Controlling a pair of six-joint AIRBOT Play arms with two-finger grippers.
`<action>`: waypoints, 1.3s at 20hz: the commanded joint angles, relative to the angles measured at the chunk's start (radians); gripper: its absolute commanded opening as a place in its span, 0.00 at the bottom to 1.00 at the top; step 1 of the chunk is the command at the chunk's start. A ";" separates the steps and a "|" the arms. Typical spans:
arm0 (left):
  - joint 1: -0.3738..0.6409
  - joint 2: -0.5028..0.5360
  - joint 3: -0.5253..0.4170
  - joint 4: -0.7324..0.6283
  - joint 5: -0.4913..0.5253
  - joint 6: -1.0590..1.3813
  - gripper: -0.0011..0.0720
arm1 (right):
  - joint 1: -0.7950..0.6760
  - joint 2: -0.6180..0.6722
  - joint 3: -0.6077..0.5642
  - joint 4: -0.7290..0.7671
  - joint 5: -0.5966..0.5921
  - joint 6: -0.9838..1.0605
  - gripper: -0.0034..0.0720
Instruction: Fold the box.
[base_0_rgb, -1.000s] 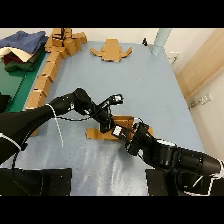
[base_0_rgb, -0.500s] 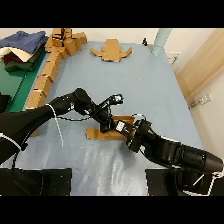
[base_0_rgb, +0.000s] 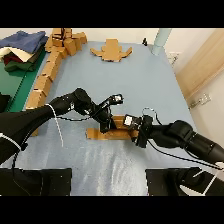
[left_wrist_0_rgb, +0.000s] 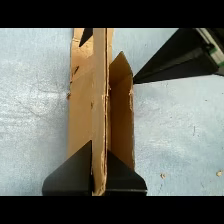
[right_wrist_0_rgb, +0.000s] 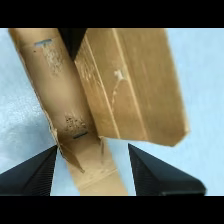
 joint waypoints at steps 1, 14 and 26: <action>0.001 0.000 0.001 0.000 0.000 0.000 0.03 | -0.164 -0.050 0.001 0.375 0.019 -0.463 1.00; 0.000 0.000 0.001 0.000 0.000 0.000 0.03 | -0.226 -0.264 0.010 0.566 -0.054 -0.697 1.00; 0.001 0.000 0.001 0.000 0.000 0.000 0.03 | -0.226 -0.261 0.011 0.561 -0.039 -0.697 1.00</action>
